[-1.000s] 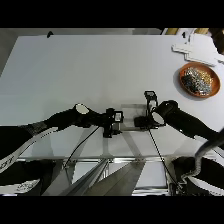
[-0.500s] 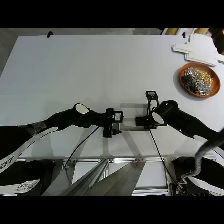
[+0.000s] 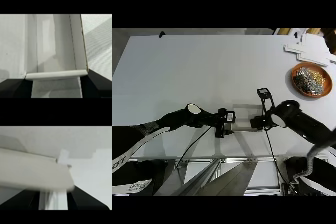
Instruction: Fold the box and place the chain.
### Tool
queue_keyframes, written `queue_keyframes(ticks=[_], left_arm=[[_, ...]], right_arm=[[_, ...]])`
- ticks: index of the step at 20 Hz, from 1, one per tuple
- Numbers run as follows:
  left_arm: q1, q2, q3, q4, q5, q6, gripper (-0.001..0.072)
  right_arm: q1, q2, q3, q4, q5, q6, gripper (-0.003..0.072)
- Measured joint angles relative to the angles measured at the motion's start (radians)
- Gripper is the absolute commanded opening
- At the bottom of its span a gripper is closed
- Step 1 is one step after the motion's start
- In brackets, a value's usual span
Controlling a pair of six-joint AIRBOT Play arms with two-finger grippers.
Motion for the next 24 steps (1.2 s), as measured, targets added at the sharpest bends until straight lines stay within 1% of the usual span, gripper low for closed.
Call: queue_keyframes(ticks=[2,5,7,9,12,16,20,22,24], left_arm=[[0.000,0.000,0.000,0.000,0.000,0.000,0.0274],[0.000,0.000,0.000,0.000,0.000,0.000,0.0274],[0.000,0.000,0.000,0.000,0.000,0.000,0.0274],[0.000,0.000,0.000,0.000,0.000,-0.001,0.0274],[0.000,0.000,0.000,0.000,0.000,-0.001,0.0274],[0.000,0.000,0.000,0.000,0.000,-0.001,0.0274],[0.000,0.000,0.000,0.000,0.000,-0.001,0.0274],[0.000,0.000,0.000,0.000,0.000,-0.001,0.0274],[0.000,0.000,0.000,0.000,0.001,-0.001,0.0274]], right_arm=[[-0.011,0.076,0.022,-0.008,0.056,-0.075,0.0339],[-0.090,0.153,0.126,0.001,0.127,-0.177,0.0334],[-0.180,0.164,0.228,0.019,0.148,-0.256,0.0270],[-0.289,0.139,0.333,0.027,0.160,-0.338,0.0271],[-0.461,0.033,0.480,0.039,0.159,-0.430,0.0270],[-0.634,-0.162,0.611,0.054,0.103,-0.523,0.0270],[-0.767,-0.347,0.661,0.054,0.031,-0.594,0.0262],[-0.811,-0.419,0.670,0.053,-0.011,-0.615,0.0175],[-0.845,-0.486,0.682,0.053,-0.056,-0.642,0.0169]])
